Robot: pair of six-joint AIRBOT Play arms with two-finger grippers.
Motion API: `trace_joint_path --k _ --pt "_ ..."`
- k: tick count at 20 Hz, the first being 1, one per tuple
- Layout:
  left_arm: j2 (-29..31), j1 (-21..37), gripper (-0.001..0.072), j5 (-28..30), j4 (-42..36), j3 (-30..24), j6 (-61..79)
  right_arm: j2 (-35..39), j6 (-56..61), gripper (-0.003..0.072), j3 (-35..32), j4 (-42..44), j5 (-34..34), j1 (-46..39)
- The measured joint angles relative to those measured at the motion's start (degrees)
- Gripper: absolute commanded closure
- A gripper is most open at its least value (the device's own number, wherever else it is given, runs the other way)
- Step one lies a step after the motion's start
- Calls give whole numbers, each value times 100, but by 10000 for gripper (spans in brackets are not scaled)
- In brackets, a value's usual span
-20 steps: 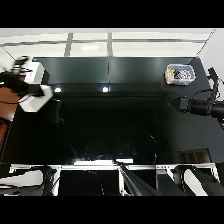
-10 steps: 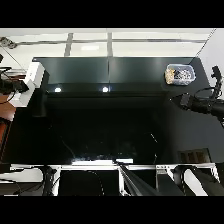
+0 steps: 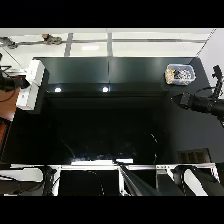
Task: Fold the box and place the chain.
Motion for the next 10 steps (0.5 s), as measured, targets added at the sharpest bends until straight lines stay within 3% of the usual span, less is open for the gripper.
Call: trace_joint_path --k 2,3,4,7,10 --pt "133 -26 14 -170 -42 404 -188 0 20 675 0 11 -212 278" --pt "210 -52 260 -278 -103 619 -345 -7 46 674 0 15 -483 535" --pt "289 -90 660 -422 -186 802 -546 -20 87 674 0 31 -815 852" --pt "627 -337 688 -931 -656 1099 -942 -245 293 675 164 -101 -1698 1729" --pt "1255 -951 688 -1172 -992 702 -887 -675 861 675 634 -1145 -1744 2142"
